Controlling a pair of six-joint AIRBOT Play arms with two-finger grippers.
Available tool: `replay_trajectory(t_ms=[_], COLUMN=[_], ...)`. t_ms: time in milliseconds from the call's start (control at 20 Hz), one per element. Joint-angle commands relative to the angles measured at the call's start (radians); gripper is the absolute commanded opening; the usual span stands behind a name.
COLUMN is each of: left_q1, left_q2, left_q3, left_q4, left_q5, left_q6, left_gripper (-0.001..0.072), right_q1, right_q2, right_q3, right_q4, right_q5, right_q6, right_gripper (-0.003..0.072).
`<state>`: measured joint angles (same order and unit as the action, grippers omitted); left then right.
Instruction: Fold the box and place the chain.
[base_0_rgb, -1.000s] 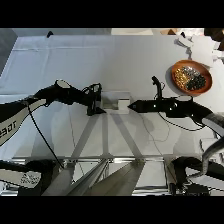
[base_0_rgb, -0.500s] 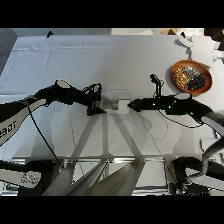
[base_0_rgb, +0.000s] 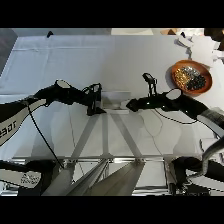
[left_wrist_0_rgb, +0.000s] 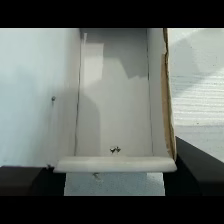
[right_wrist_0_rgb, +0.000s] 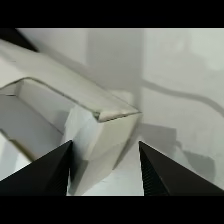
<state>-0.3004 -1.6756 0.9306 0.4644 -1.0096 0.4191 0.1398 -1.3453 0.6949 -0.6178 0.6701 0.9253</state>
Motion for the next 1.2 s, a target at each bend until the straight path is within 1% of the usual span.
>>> replay_trajectory(t_ms=[0,150,200,300,350,450,500,600,750,900,1000,1150], left_q1=[0.0,0.0,0.0,0.0,0.0,0.0,0.0,0.0,0.0,0.0,0.0,0.0], left_q2=[0.0,0.0,0.0,0.0,0.0,0.0,0.0,0.0,0.0,0.0,0.0,0.0], left_q3=[0.0,0.0,0.0,0.0,0.0,0.0,0.0,0.0,0.0,0.0,0.0,0.0], left_q4=[0.0,0.0,0.0,0.0,0.0,0.0,0.0,0.0,0.0,0.0,0.0,0.0], left_q5=[0.0,0.0,0.0,0.0,0.0,0.0,0.0,0.0,0.0,0.0,0.0,0.0], left_q6=[0.0,0.0,0.0,0.0,0.0,0.0,0.0,0.0,0.0,0.0,0.0,0.0], left_gripper=[0.0326,0.0326,0.0326,0.0326,0.0326,0.0326,0.0326,0.0326,0.0326,0.0326,0.0326,0.0326], right_q1=[0.048,0.097,0.115,0.146,0.159,0.185,0.2,0.233,0.276,0.321,0.343,0.353], right_q2=[0.001,0.001,0.0,-0.001,-0.002,-0.002,-0.002,-0.003,-0.034,-0.055,-0.056,-0.058], right_q3=[0.042,0.096,0.119,0.169,0.192,0.229,0.237,0.238,0.241,0.247,0.268,0.31], right_q4=[-0.231,-0.262,-0.309,-0.49,-0.594,-0.739,-0.782,-0.84,-0.905,-1.022,-1.053,-1.053], right_q5=[-0.051,-0.051,-0.05,-0.023,0.01,0.086,0.106,0.128,0.155,0.154,0.157,0.178], right_q6=[0.241,0.269,0.346,0.575,0.678,0.781,0.801,0.846,0.917,1.073,1.112,1.136], right_gripper=[0.0455,0.0454,0.0453,0.0452,0.0451,0.0428,0.0427,0.0401,0.0402,0.0402,0.0401,0.0401])
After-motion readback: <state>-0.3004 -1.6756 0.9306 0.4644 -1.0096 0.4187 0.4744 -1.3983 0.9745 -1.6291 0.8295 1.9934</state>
